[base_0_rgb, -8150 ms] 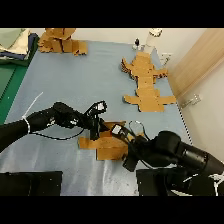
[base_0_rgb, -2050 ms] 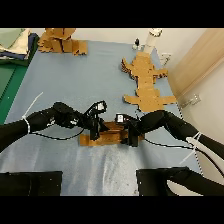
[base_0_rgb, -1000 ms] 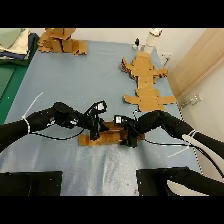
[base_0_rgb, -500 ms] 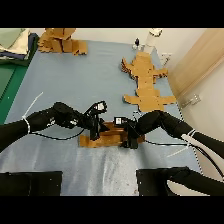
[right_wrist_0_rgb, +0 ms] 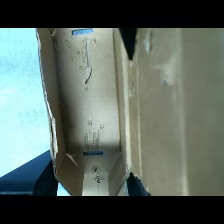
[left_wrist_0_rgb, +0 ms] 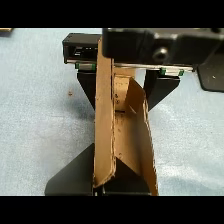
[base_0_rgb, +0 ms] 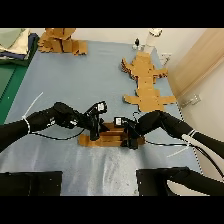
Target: Fold the box.
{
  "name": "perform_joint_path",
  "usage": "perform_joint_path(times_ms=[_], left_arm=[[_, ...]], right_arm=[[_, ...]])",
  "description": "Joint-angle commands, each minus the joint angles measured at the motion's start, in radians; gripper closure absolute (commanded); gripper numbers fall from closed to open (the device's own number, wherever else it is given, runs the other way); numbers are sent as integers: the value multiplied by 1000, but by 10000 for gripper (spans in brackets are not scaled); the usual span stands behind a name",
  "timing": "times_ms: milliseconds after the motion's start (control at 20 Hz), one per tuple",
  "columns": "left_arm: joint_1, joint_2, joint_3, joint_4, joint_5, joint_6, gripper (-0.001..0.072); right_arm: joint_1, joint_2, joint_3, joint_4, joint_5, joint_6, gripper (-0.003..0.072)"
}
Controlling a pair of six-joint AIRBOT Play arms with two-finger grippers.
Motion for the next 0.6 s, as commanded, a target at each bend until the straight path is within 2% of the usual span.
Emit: perform_joint_path(times_ms=[0, 550], left_arm=[[1, 0, 1, -1, 2, 0, 698], [1, 0, 1, -1, 2, 0, 698]], right_arm=[[1, 0, -3, -5, 0, 0, 170], [1, 0, -3, -5, 14, 0, 171]])
